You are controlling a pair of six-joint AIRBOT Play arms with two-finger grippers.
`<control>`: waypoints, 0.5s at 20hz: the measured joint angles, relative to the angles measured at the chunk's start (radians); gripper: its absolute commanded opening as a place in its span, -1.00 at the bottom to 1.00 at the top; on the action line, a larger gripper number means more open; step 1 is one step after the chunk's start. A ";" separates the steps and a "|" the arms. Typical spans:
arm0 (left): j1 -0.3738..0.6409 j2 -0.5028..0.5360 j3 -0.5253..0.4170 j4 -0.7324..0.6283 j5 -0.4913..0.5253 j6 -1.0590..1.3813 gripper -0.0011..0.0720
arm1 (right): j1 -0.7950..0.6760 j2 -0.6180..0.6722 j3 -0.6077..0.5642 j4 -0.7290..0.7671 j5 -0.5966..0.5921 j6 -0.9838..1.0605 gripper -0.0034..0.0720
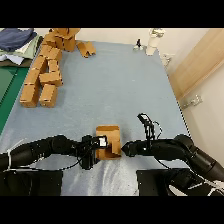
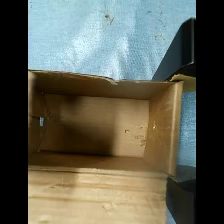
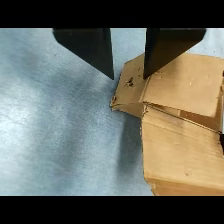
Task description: Fold the box.
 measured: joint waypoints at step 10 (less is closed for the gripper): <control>0.000 0.000 0.000 0.000 0.001 0.001 0.29 | 0.000 -0.014 0.004 -0.173 -0.100 0.097 -0.11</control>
